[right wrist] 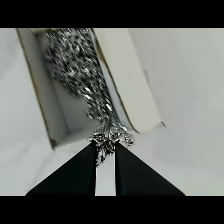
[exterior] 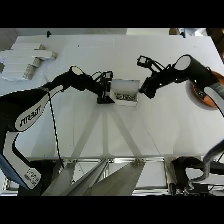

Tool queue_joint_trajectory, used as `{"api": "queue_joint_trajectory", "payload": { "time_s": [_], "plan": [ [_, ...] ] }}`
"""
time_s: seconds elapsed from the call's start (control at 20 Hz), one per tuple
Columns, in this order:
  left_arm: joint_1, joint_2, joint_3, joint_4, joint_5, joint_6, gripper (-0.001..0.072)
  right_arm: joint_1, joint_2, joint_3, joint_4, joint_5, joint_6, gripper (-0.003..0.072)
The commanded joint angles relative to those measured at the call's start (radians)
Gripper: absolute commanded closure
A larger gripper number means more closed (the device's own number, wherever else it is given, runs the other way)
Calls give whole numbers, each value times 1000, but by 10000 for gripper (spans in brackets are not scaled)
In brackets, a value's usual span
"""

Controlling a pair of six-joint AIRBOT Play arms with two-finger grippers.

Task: Fold the box and place the chain.

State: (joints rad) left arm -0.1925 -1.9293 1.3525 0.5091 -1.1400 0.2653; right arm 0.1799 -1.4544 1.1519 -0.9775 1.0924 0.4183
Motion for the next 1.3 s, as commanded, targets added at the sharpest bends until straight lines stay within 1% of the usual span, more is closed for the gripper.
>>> {"api": "queue_joint_trajectory", "payload": {
  "time_s": [0.0,0.25,0.35,0.4,0.45,0.55,0.7,0.9,0.95,1.1,1.15,1.25],
  "plan": [
    [1,0,0,0,0,0,355,14,20,1,117,13,-8,639],
    [1,0,0,0,0,0,355,84,-12,1,116,-12,-8,638],
    [1,0,0,0,0,0,355,96,-37,1,117,-12,-7,602],
    [1,0,0,0,0,0,355,96,-44,1,117,-11,-5,453],
    [1,0,0,0,0,0,355,96,-46,1,119,-11,8,335],
    [1,0,0,0,0,0,355,90,-40,1,161,-10,23,329],
    [1,0,0,0,0,0,355,67,6,1,301,-8,24,333],
    [1,0,0,0,0,0,355,-27,51,5,624,-7,26,333],
    [1,0,0,0,0,0,355,-49,48,14,650,-19,26,333],
    [1,0,0,0,0,0,355,-104,28,39,648,-94,30,332],
    [1,0,0,0,0,0,355,-117,14,43,645,-129,30,333],
    [1,0,0,0,0,0,355,-125,-32,53,610,-151,33,333]
  ]
}}
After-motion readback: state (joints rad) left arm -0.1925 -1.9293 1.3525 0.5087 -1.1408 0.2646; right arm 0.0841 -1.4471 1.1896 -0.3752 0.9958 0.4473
